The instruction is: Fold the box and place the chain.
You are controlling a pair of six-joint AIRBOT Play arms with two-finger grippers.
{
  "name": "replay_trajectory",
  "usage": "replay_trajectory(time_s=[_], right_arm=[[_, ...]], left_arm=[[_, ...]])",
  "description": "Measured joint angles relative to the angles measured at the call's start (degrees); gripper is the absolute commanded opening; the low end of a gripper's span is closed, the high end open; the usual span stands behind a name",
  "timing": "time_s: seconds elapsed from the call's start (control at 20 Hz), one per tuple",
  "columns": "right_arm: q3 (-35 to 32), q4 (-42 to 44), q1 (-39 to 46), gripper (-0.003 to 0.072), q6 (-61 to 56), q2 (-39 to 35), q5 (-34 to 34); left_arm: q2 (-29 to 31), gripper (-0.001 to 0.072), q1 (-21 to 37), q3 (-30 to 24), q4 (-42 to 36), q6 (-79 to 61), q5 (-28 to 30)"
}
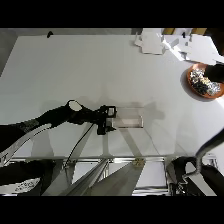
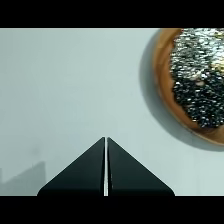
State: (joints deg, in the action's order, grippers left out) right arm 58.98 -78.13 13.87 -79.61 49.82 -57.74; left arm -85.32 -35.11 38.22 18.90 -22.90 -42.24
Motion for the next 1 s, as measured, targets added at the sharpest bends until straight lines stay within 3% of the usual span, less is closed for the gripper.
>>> replay_trajectory(time_s=[0.2,0.45,0.6,0.7,1.0], right_arm=[[0.00,-0.83,-2.54,0.0013,0.44,-1.88,-0.90],[0.00,-7.04,-2.21,0.0015,0.39,5.31,4.31],[0.00,-8.68,0.59,0.0081,0.15,12.13,9.14],[0.00,-9.27,3.41,0.0245,-0.39,16.87,12.46],[2.14,-5.81,9.62,0.0245,0.55,30.36,16.94]], left_arm=[[0.00,0.0108,0.00,0.00,0.00,0.00,0.00],[0.00,0.0108,0.00,0.00,0.00,0.00,0.02],[0.00,0.0108,0.00,0.00,-0.02,0.00,0.00],[0.00,0.0108,0.00,0.00,-0.02,0.00,0.00],[0.00,0.0108,0.00,0.00,0.00,0.00,0.02]])
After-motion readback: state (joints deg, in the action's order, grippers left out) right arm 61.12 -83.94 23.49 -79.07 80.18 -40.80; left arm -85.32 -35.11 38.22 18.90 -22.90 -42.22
